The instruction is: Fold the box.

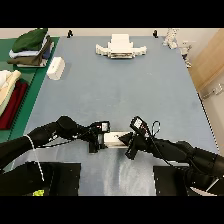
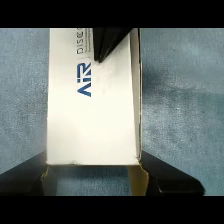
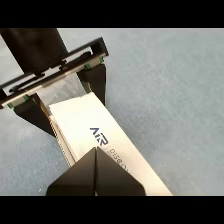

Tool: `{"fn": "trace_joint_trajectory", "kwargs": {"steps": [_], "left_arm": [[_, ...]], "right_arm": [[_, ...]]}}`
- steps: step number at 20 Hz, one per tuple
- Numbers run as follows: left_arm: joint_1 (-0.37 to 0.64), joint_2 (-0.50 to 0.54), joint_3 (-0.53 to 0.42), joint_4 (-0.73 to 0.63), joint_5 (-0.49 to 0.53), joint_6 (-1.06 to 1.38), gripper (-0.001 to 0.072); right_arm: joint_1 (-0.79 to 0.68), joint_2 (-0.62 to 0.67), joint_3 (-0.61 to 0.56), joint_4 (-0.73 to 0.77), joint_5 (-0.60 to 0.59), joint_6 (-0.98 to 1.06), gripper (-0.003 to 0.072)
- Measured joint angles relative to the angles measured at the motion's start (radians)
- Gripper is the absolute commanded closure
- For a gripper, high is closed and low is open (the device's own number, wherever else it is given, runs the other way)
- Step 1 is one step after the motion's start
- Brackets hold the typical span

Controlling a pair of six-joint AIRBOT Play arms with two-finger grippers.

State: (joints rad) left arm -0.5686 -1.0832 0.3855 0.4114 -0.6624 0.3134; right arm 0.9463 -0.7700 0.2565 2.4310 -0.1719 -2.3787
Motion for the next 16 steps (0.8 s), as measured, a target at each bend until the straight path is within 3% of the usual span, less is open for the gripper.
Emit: {"fn": "trace_joint_trajectory", "kwargs": {"steps": [16], "left_arm": [[0.000, 0.000, 0.000, 0.001, 0.000, 0.000, 0.0208]], "right_arm": [[0.026, -0.029, -0.034, -0.004, 0.018, 0.023, 0.0680]]}}
